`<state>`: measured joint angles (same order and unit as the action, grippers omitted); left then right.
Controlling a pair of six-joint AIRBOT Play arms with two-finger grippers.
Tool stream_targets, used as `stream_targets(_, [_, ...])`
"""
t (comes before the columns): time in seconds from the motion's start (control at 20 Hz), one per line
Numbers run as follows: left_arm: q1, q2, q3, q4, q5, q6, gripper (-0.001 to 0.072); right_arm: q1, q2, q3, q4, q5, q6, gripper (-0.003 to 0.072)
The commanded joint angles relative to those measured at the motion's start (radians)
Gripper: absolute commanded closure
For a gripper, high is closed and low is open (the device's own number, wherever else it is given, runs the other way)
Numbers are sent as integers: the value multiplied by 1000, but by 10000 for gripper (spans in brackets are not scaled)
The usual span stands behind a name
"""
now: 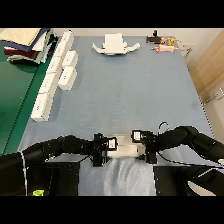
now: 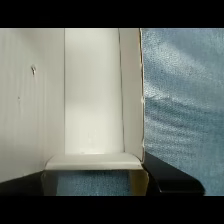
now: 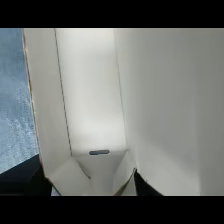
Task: Fold the box.
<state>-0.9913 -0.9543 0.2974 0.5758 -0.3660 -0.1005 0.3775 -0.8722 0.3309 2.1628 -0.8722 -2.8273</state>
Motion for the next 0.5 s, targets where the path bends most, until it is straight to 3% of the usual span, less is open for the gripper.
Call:
stream_targets(0.0, [1, 0, 0, 0, -2, 0, 253, -2, 13, 37, -74, -35, 116, -34])
stream_targets(0.2, [1, 0, 0, 0, -2, -1, 253, -2, 74, 83, -151, -108, 167, -34])
stream_targets(0.45, [1, 0, 0, 0, -2, 0, 253, -2, 201, 164, -322, -186, 404, -34])
